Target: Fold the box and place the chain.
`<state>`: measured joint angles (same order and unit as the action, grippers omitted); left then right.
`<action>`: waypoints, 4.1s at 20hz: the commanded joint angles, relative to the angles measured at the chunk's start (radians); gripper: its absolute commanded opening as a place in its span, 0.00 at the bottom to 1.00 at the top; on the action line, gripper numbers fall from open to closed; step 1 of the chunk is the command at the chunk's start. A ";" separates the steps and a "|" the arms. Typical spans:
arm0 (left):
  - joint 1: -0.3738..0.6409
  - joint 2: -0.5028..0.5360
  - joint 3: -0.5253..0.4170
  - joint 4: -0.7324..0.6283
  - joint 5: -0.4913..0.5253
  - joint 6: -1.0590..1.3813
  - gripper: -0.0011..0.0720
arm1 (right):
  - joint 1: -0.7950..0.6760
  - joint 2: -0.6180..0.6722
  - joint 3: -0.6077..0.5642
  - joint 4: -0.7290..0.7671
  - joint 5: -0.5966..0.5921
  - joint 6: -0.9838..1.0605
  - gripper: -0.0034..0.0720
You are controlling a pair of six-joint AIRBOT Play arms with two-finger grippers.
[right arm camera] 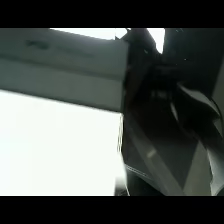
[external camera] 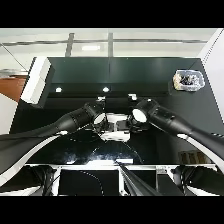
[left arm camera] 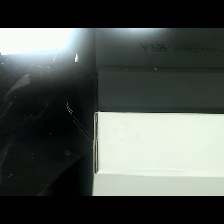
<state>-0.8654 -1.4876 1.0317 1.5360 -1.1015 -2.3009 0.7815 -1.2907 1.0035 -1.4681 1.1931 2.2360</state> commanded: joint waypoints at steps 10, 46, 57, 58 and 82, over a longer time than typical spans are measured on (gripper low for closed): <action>0.000 -0.001 0.000 -0.008 0.000 0.000 0.06 | -0.350 0.554 0.018 -0.505 0.133 -0.372 0.40; 0.000 -0.001 0.000 -0.034 -0.006 0.000 0.06 | -1.078 -0.598 0.677 -0.233 -0.230 0.091 0.84; 0.000 -0.001 0.000 -0.034 -0.006 0.000 0.06 | -1.080 -0.634 0.708 -0.121 -0.243 -0.082 0.10; 0.000 -0.001 0.000 -0.033 -0.005 0.000 0.06 | -1.080 -0.629 0.730 -0.110 -0.221 -0.103 0.10; 0.000 -0.001 0.000 -0.034 -0.003 0.000 0.06 | -1.112 -0.024 0.958 0.165 0.037 -0.681 0.09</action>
<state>-0.8646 -1.4883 1.0317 1.5017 -1.1038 -2.3009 -0.3229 -1.3861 1.9465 -1.4284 1.2213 1.5974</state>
